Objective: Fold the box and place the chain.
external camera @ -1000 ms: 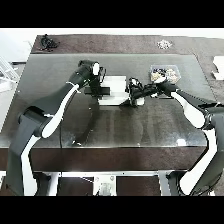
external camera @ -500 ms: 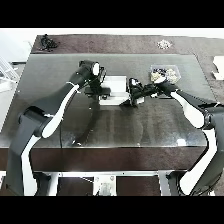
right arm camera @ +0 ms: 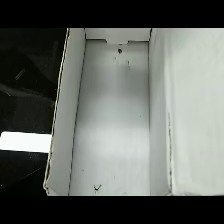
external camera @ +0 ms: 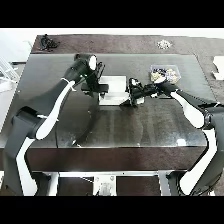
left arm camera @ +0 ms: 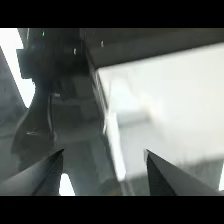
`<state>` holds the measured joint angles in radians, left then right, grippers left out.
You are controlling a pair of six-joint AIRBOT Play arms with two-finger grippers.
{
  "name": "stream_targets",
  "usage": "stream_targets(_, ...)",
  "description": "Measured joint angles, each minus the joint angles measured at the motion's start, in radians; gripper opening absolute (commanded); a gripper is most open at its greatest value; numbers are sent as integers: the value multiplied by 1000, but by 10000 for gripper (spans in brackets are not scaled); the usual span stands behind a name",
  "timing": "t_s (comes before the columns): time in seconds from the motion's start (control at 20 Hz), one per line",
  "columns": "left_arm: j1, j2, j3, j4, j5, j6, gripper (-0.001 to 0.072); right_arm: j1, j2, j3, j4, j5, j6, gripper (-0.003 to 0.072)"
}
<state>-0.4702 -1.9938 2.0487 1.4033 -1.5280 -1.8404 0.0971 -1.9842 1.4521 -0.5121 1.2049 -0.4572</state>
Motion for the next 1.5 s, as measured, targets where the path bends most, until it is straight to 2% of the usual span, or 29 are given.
stream_targets(0.2,53,98,3,-78,-47,220,581,0,0,0,0,0,0,573)
stream_targets(0.35,145,157,2,-252,-85,554,581,0,0,0,0,0,0,573)
stream_targets(0.4,180,168,-3,-297,-92,653,630,0,0,0,0,0,1,574)
stream_targets(0.45,210,174,-13,-327,-100,740,720,0,0,0,0,0,0,574)
stream_targets(0.5,238,179,-27,-352,-103,834,720,0,0,0,0,0,0,574)
stream_targets(0.8,315,184,-226,-459,26,1425,720,0,0,0,0,0,0,573)
stream_targets(1.1,330,135,-424,-656,203,1893,720,0,0,0,0,0,1,573)
stream_targets(1.3,332,76,-470,-769,263,2082,720,0,0,0,0,0,1,573)
stream_targets(1.5,332,41,-483,-848,303,2172,720,0,0,0,0,0,1,573)
